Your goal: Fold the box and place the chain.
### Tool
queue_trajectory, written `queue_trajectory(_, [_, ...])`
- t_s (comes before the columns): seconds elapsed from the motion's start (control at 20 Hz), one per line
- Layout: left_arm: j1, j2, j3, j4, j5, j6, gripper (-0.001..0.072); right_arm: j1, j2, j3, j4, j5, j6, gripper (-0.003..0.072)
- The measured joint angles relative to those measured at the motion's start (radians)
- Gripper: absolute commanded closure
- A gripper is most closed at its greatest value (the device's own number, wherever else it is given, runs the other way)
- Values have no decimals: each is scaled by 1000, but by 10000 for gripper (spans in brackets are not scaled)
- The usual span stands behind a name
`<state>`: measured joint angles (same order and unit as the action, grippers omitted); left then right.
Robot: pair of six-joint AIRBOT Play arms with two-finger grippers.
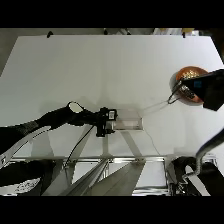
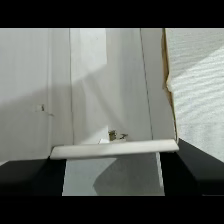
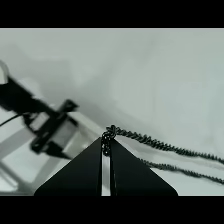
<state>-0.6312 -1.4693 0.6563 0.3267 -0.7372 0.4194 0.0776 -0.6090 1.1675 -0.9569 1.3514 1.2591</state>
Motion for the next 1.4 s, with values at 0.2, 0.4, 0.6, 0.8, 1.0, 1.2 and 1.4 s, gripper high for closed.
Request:
queue_trajectory(0.2, [0,0,0,0,0,0,318,127,14,-2,34,5,0,669])
queue_trajectory(0.4, [0,0,0,0,0,0,318,242,4,-42,46,-29,0,669])
queue_trajectory(0.6, [0,0,0,0,0,0,318,354,-9,-153,42,-130,-4,669])
queue_trajectory(0.8, [0,0,0,0,0,0,318,435,-63,-250,-22,-225,-9,669])
queue_trajectory(1.0, [0,0,0,0,0,0,318,469,-153,-332,-69,-278,-11,669])
queue_trajectory(1.2, [0,0,0,0,0,0,318,478,-246,-406,-85,-328,-11,661])
queue_trajectory(1.4, [0,0,0,0,0,0,318,481,-325,-430,-91,-330,-11,552])
